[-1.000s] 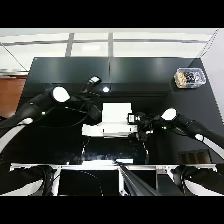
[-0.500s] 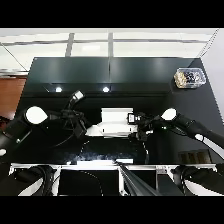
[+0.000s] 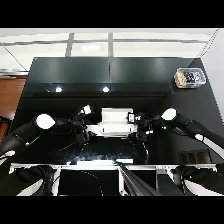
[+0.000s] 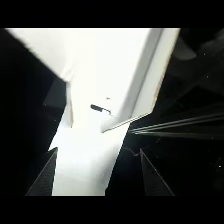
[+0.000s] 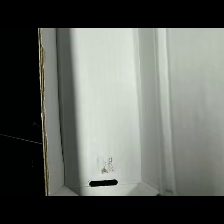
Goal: Fold the box and place the chain.
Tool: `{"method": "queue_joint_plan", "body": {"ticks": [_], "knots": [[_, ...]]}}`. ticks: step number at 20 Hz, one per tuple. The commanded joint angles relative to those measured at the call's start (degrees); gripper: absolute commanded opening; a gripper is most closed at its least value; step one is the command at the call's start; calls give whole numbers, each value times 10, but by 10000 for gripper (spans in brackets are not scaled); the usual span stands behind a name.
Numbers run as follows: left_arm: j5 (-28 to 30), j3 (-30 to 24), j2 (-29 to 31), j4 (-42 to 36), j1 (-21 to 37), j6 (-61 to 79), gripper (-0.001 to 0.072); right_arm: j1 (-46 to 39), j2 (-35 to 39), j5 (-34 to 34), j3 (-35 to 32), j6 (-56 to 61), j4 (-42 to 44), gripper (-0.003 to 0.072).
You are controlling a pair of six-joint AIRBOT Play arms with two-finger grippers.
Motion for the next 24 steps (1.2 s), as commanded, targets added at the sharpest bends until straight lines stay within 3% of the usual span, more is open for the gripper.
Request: {"method": "queue_joint_plan", "body": {"ticks": [1, 7, 12, 18, 24], "knots": [[19, 17, -36, 27, -34, 63, 572, 1, 0, 1, 0, 0, 0, 246], [40, 68, -80, 65, -52, 59, 549, 1, 0, 1, 0, 0, 0, 245], [4, 73, -80, 61, -65, 61, 255, 0, 0, 0, 0, 0, 0, 245], [64, 73, -81, 51, -103, 59, 223, 1, 0, 0, 0, 0, 0, 245], [85, 73, -124, -50, -120, 60, 218, 0, 0, 0, 0, 0, 0, 245]]}}
